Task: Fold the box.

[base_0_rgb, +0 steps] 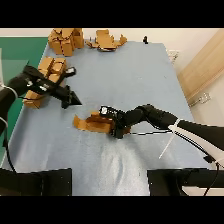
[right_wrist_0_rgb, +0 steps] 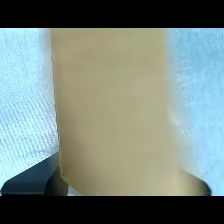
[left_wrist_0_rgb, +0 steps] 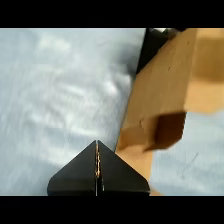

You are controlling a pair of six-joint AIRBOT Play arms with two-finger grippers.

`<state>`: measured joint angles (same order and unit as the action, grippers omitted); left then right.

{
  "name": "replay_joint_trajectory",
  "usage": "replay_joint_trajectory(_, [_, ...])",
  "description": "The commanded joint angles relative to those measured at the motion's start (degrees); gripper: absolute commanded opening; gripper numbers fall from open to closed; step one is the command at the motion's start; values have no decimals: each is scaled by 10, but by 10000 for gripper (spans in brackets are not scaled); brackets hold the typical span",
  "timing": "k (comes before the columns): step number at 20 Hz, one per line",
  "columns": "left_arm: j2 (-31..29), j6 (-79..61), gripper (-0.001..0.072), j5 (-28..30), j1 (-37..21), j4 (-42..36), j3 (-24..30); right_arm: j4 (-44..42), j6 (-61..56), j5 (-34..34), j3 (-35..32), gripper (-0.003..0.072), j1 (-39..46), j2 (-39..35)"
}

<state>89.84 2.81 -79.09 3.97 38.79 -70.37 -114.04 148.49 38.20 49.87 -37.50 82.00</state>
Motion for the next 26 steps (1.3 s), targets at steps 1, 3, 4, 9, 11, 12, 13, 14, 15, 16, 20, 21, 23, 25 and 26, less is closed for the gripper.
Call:
replay_joint_trajectory(1, [-33, 56, 11, -30, -61, 23, 4, 14, 3, -2, 0, 8, 0, 0])
replay_joint_trajectory(3, [-97, 36, 11, -3, -64, 17, 56, 14, 6, -3, 0, 9, 0, 0])
replay_joint_trajectory(4, [-129, 19, 11, 1, -60, 8, 88, 14, 6, -5, 0, 9, 0, 0])
replay_joint_trajectory(9, [-198, 15, 12, 11, 46, -11, 188, 11, 5, -7, 0, 9, 0, 0])
replay_joint_trajectory(11, [-198, 8, 13, 79, 109, -15, 189, 11, 5, -7, 0, 9, 0, 0])
replay_joint_trajectory(12, [-198, -1, 14, 134, 139, -16, 189, 11, 5, -7, 0, 9, 0, 0])
replay_joint_trajectory(13, [-194, -2, 14, 191, 163, -16, 189, 11, 5, -7, 0, 9, 0, 0])
replay_joint_trajectory(14, [-187, -3, 14, 242, 182, -21, 189, 11, 5, -7, 0, 8, 0, 0])
replay_joint_trajectory(15, [-175, -4, 14, 289, 196, -36, 186, 11, 5, -7, 0, 9, 0, 0])
replay_joint_trajectory(16, [-157, -5, 14, 311, 204, -48, 180, 10, 5, -7, 0, 8, 0, 0])
replay_joint_trajectory(20, [-74, 11, 14, 320, 210, -40, 118, 11, 5, -7, 0, 8, 0, 0])
replay_joint_trajectory(21, [-59, 25, 14, 306, 210, -17, 96, 11, 5, -7, 0, 9, 0, 0])
replay_joint_trajectory(23, [-29, 75, 14, 231, 211, 43, 46, 11, 5, -7, 0, 8, 0, 0])
replay_joint_trajectory(25, [2, 112, 14, 161, 218, 108, 3, 11, 6, -7, 0, 9, 0, 0])
replay_joint_trajectory(26, [15, 111, 14, 124, 221, 118, -14, 11, 5, -7, 0, 9, 0, 0])
